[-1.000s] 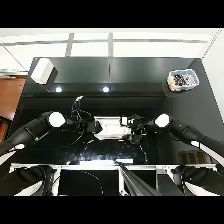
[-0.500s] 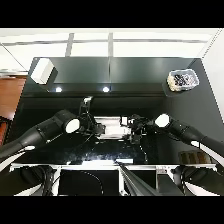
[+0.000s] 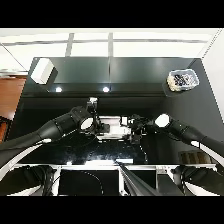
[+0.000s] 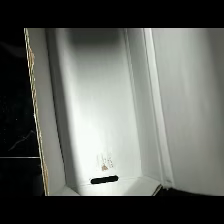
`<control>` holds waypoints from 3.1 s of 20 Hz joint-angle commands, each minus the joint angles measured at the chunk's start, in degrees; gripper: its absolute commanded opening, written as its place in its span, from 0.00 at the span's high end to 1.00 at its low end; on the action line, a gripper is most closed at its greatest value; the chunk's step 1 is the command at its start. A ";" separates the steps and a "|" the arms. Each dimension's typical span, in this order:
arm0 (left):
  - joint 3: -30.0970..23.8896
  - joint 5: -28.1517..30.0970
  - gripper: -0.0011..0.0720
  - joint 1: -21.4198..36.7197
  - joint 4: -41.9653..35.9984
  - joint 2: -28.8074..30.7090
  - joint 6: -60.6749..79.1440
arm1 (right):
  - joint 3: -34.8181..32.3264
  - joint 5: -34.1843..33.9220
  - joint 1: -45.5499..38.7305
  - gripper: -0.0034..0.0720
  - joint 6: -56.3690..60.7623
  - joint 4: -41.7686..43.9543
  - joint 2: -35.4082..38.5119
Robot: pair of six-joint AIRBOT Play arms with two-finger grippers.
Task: Fold the box and place the chain.
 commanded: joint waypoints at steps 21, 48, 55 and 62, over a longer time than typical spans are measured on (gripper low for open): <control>4.31 -5.40 0.87 -0.26 0.79 -4.68 -3.10 | -0.02 0.02 0.02 0.34 0.00 0.00 -0.02; 6.32 -6.25 0.69 0.57 0.57 -5.68 -3.28 | -0.02 0.02 0.02 0.34 0.00 0.00 -0.02; 6.32 -5.16 0.95 0.57 0.81 -5.81 -3.23 | -0.02 0.02 0.02 0.34 0.00 0.00 -0.02; 6.36 -5.22 0.94 0.57 0.59 -5.81 -3.26 | -0.02 0.02 0.02 0.34 0.00 0.02 -0.02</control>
